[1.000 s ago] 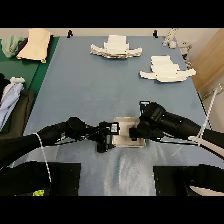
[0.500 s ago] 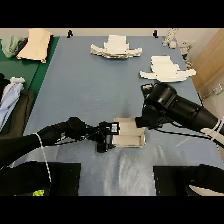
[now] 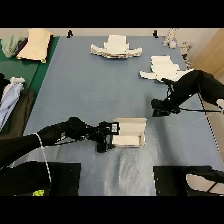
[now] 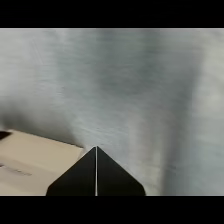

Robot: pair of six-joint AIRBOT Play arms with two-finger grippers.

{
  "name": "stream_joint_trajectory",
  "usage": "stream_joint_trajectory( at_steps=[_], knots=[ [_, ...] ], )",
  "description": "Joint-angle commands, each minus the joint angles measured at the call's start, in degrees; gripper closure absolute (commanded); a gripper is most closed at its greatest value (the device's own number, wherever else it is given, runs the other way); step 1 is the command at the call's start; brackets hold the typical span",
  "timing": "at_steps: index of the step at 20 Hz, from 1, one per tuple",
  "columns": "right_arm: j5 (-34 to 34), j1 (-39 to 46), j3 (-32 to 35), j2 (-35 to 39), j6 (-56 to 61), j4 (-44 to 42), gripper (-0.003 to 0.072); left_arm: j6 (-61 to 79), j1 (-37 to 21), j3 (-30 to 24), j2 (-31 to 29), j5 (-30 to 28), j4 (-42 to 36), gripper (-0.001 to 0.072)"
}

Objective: Fold the box.

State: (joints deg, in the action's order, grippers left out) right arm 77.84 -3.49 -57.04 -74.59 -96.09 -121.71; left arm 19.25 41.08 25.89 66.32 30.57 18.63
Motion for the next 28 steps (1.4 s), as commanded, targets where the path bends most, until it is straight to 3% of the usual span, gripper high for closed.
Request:
stream_joint_trajectory(
  at_steps=[1, 3, 7, 11, 15, 18, 23, 25, 28],
  knots=[
    [10.7, 8.0, -0.1, -7.6, -26.3, -30.3, 0.0687, 0.0, 0.0, 0.0, 0.0, 0.0, 0.0, 0.0263],
    [14.8, 5.4, -0.1, -10.4, -27.7, -30.2, 0.0687, 0.0, 0.0, 0.0, 0.0, 0.0, 0.0, 0.0262],
    [16.5, -0.6, -0.1, -10.9, -32.6, -29.3, 0.0687, 0.0, 0.0, 0.0, 0.0, 0.0, 0.0, 0.0262],
    [15.3, -6.4, 1.1, -7.5, -32.6, -20.8, 0.0687, 0.0, 0.0, 0.0, 0.0, 0.0, 0.0, 0.0262],
    [1.0, -12.1, 8.7, 3.4, -34.9, -14.6, 0.0687, 0.0, 0.0, 0.0, 0.0, 0.0, 0.0, 0.0262],
    [-13.9, -17.4, 16.3, 13.4, -38.0, -14.4, 0.0686, 0.0, 0.0, 0.0, 0.0, 0.0, 0.0, 0.0262],
    [-33.0, -28.7, 27.6, 28.8, -40.5, -12.6, 0.0686, 0.0, 0.0, 0.0, 0.0, 0.0, 0.0, 0.0262],
    [-38.6, -32.0, 30.5, 33.2, -40.5, -10.0, 0.0685, 0.0, 0.0, 0.0, 0.0, 0.0, 0.0, 0.0262],
    [-40.2, -34.8, 32.1, 34.7, -40.5, -6.2, 0.0676, 0.0, 0.0, 0.0, 0.0, 0.0, 0.0, 0.0263]
  ],
)
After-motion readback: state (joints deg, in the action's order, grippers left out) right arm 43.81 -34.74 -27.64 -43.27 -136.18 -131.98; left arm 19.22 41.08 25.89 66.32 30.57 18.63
